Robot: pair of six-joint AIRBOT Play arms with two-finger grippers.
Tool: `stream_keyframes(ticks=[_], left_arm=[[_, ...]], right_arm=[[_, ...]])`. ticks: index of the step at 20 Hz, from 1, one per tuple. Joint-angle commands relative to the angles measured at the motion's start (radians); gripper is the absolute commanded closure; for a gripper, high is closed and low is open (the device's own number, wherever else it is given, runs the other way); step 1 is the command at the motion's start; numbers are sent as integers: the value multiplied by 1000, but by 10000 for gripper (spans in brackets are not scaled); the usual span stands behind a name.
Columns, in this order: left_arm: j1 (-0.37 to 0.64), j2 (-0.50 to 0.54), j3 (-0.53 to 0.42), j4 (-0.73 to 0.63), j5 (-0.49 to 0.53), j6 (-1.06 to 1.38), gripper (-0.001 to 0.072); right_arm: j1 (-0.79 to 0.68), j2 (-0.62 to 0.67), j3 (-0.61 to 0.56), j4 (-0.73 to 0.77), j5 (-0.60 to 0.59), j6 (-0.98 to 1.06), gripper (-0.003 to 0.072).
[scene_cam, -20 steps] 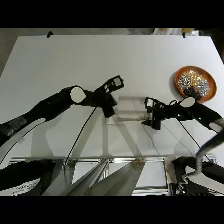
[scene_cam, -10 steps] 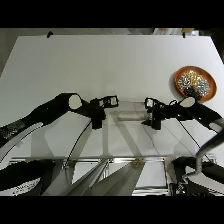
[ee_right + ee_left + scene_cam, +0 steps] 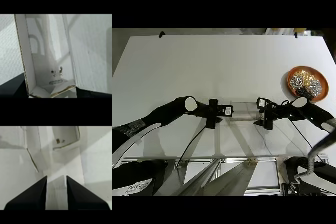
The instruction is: Fold the box and place the chain.
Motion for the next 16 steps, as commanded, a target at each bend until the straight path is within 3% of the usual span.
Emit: stream_keyframes(ticks=[1,7,9,16], left_arm=[[-17,-16,0,-72,73,35,437],[-37,-16,0,-123,56,35,449],[-47,-16,0,-162,56,36,577],[-61,-21,0,-322,116,126,578]], right_arm=[[0,0,0,1,0,0,292],[0,0,0,0,0,0,292],[0,0,0,0,0,0,292],[0,0,0,0,0,0,292]])
